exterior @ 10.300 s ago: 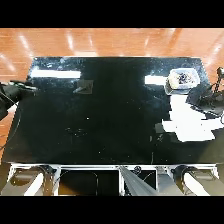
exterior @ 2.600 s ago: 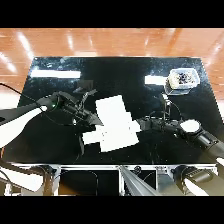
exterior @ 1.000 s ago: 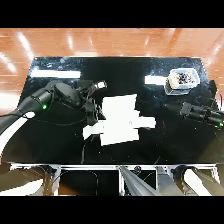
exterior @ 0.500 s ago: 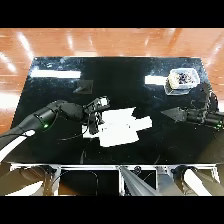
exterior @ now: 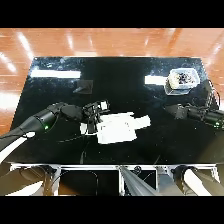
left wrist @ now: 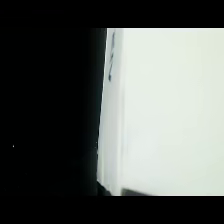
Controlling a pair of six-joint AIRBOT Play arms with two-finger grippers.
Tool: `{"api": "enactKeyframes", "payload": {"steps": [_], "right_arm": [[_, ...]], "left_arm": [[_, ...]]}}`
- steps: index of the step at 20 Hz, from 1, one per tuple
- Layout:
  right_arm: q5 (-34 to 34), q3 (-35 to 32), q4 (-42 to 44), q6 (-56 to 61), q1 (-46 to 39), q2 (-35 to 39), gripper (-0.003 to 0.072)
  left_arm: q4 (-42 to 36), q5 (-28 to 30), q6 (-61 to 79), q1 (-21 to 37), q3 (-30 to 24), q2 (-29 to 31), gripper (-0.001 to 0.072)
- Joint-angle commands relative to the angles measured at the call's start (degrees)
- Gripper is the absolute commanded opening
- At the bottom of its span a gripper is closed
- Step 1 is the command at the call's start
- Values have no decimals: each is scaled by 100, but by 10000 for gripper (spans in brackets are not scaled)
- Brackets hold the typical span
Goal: Fold the box and place the chain.
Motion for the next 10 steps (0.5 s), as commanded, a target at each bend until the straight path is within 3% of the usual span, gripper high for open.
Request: {"api": "enactKeyframes", "payload": {"steps": [1,4,8,10], "right_arm": [[-291,9,-28,-1364,431,4,720],[-1016,63,-118,-2000,1169,4,720],[-2450,310,-127,-3978,2138,4,720],[-2337,522,-299,-4671,2461,4,720]], "left_arm": [[50,-13,507,0,-33,0,23],[216,-50,507,2,-109,-2,23],[345,-96,507,24,-109,-2,23],[348,-136,507,24,-109,-2,23]]}}
